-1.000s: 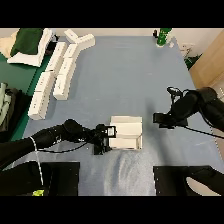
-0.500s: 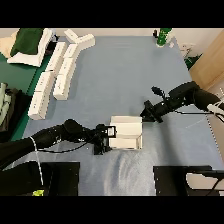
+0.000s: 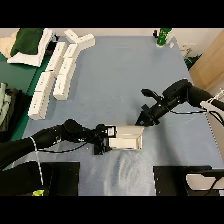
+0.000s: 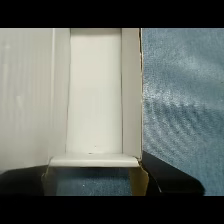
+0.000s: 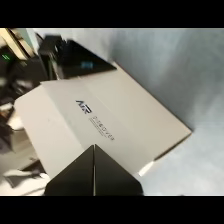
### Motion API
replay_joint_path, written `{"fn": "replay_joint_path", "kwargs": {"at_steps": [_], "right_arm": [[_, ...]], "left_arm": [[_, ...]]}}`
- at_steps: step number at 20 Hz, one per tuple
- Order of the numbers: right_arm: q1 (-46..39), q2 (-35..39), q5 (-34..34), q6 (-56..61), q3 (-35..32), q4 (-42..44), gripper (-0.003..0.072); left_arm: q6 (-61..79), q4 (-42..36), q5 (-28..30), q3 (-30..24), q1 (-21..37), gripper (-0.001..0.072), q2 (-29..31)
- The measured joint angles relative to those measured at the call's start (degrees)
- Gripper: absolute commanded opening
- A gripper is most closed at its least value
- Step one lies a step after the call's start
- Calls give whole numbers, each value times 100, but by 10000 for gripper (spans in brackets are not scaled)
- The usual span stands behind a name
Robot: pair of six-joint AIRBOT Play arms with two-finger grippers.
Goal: Fold the box.
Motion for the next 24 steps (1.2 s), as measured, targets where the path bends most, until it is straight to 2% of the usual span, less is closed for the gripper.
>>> {"fn": "replay_joint_path", "kwargs": {"at_steps": [3, 6, 12, 18, 24], "right_arm": [[516, 295, 83, -118, 4, -654, 3], [1080, 726, 518, -245, 4, -1060, 2], [2540, 1840, 2238, -369, -125, -1886, 2], [3901, 2638, 3847, -330, -933, -2562, 2], [4951, 3204, 4719, 107, -1705, -3554, 2]], "left_arm": [[0, 0, 0, 0, 0, 473, 0], [0, 0, 0, 0, 0, 473, 0], [0, 0, 0, 0, 0, 473, 0], [0, -2, 0, 0, 0, 473, 0], [0, -2, 0, 0, 0, 473, 0]]}}
